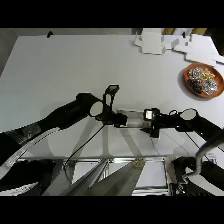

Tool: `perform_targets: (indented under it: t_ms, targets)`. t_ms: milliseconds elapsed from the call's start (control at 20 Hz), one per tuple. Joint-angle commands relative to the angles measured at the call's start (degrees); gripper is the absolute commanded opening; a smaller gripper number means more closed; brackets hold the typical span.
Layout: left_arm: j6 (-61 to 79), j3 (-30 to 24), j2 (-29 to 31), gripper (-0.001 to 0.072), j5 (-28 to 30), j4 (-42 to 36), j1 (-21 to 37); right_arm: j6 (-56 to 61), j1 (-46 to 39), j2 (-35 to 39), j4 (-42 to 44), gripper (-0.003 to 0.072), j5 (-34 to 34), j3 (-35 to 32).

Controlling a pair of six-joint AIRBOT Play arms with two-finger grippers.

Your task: Fold the box and place the chain.

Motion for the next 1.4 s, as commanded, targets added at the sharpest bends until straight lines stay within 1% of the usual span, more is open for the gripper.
perform_targets:
  t_ms: [0,100,300,400,550,650,850,1050,1150,1200,1300,1350]
  targets:
    - [-6.7,3.4,-2.1,0.0289,-4.2,4.8,-1.4,0.0,0.0,0.0,0.0,0.0337,0.0,0.0]
    - [-9.6,5.6,-3.4,0.0289,-6.6,6.9,-2.0,0.0,0.0,0.0,0.0,0.0337,0.0,0.0]
    - [-13.6,11.6,-7.9,0.0288,-12.7,11.0,-3.1,0.0,0.0,0.0,0.0,0.0337,0.0,0.0]
    - [-16.2,13.9,-10.3,0.0288,-14.5,12.2,-3.6,0.0,0.0,0.0,0.0,0.0337,0.0,0.0]
    - [-18.9,15.0,-12.5,0.0267,-14.6,12.9,-4.1,0.0,0.0,0.0,0.0,0.0337,0.0,0.0]
    - [-20.1,15.6,-13.6,0.0267,-15.4,12.9,-4.1,0.0,0.0,0.0,0.0,0.0337,0.0,0.0]
    - [-23.6,15.7,-14.4,0.0267,-15.1,14.8,-3.9,0.0,0.0,0.0,0.0,0.0337,0.0,0.0]
    - [-25.9,15.7,-15.7,0.0263,-15.0,14.8,-3.9,0.0,0.0,0.0,0.0,0.0337,0.0,0.0]
    - [-26.2,15.7,-16.0,0.0169,-14.5,14.7,-4.0,0.0,0.0,0.0,0.0,0.0337,0.0,0.0]
    - [-26.2,15.7,-16.1,0.0136,-14.0,14.7,-4.0,0.0,0.0,0.0,0.0,0.0337,0.0,0.0]
    - [-26.3,15.7,-16.1,0.012,-13.4,14.5,-4.0,0.0,0.0,0.0,0.0,0.0337,0.0,0.0]
    - [-26.3,15.7,-16.1,0.002,-13.3,14.5,-4.0,0.0,0.0,0.0,0.0,0.0337,0.0,0.0]
